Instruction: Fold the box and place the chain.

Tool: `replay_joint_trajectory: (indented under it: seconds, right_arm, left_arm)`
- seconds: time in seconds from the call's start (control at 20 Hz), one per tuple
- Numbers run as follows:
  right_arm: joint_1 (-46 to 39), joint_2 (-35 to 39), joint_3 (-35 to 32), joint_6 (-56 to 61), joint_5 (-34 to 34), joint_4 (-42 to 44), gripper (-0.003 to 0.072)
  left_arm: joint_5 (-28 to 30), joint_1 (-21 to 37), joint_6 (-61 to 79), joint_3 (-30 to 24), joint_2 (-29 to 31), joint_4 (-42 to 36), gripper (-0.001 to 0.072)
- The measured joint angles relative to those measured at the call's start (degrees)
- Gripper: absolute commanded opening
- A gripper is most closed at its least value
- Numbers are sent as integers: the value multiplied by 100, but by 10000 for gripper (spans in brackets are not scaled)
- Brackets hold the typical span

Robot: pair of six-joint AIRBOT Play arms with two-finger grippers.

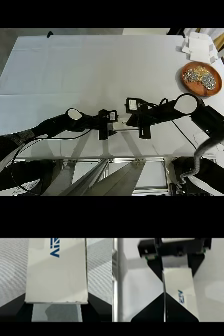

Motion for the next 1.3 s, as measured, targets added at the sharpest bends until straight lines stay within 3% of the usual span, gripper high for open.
replay_joint_trajectory:
  seconds: [0.15,0.4,0.85,1.3]
  right_arm:
    - [-2,-22,-422,-162,-481,719,14]
    - [-398,-92,-1051,-214,-931,1176,14]
    - [-927,-107,-1320,-468,-472,1239,14]
    - [-957,-365,-1377,-577,-509,1268,14]
  left_arm:
    - [0,0,0,0,0,0,413]
    - [0,0,0,0,0,2,413]
    - [0,0,2,0,0,2,413]
    - [0,0,7,0,0,2,413]
